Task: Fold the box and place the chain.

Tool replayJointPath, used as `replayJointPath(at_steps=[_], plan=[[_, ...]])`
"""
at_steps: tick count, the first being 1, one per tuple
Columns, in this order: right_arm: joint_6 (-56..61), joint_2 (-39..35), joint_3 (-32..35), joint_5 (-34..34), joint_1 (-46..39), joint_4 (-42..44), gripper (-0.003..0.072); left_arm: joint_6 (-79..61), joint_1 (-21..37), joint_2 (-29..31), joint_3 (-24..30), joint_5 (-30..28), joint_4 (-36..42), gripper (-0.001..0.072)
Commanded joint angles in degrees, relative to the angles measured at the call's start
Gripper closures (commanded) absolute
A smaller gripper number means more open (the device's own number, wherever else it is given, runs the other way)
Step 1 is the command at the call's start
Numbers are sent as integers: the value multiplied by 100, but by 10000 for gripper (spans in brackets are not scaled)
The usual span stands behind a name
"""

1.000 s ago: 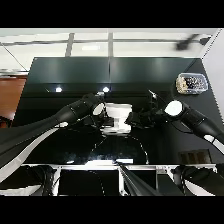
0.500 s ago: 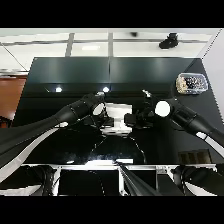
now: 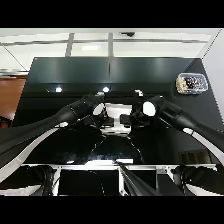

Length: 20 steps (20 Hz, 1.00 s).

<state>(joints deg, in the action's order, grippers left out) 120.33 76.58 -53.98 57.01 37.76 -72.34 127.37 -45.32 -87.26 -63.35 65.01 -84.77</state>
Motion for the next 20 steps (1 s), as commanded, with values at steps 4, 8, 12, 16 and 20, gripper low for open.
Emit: replayJointPath(at_steps=[4, 8, 12, 16, 20], plan=[[798, 479, -553, 577, 409, -656, 392, 0, 2, 2, -4, 0, -2, 680], [1047, 562, -684, 772, 446, -883, 393, 0, 2, 2, -4, 0, -2, 680], [1047, 562, -684, 839, 444, -896, 392, 0, 2, 2, -4, 0, -2, 680], [1075, 566, -682, 833, 439, -903, 392, -2, 2, 2, -4, 0, -2, 680], [1128, 636, -682, 831, 439, -938, 393, 0, 2, 2, -4, 0, -2, 680]])
